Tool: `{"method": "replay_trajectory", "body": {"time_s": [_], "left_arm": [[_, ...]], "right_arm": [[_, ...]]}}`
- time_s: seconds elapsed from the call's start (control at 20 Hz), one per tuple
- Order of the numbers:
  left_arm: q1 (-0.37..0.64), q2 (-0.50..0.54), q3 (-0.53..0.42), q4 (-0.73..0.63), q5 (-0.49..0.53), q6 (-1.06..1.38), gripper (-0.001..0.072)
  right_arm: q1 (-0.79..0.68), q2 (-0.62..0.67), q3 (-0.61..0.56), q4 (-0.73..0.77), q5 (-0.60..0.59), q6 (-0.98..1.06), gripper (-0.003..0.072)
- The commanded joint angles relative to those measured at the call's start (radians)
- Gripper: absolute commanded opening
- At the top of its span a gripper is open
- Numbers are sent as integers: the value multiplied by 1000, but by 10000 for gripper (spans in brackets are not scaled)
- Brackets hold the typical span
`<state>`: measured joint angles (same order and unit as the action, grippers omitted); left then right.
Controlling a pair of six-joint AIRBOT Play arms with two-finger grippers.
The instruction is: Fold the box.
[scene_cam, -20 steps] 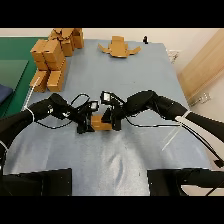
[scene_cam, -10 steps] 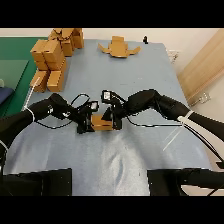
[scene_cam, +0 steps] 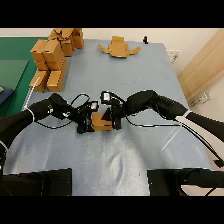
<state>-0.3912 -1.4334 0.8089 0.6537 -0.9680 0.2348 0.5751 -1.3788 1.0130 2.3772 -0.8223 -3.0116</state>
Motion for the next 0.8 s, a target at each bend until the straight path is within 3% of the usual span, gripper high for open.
{"method": "replay_trajectory", "body": {"time_s": [0.0,0.35,0.75], "left_arm": [[0,0,0,1,0,0,143],[0,0,-2,0,0,0,143],[0,0,-2,1,0,0,143]], "right_arm": [[0,-1,1,-8,25,0,9],[0,1,23,-6,10,1,9],[4,3,22,31,-104,3,9]]}}
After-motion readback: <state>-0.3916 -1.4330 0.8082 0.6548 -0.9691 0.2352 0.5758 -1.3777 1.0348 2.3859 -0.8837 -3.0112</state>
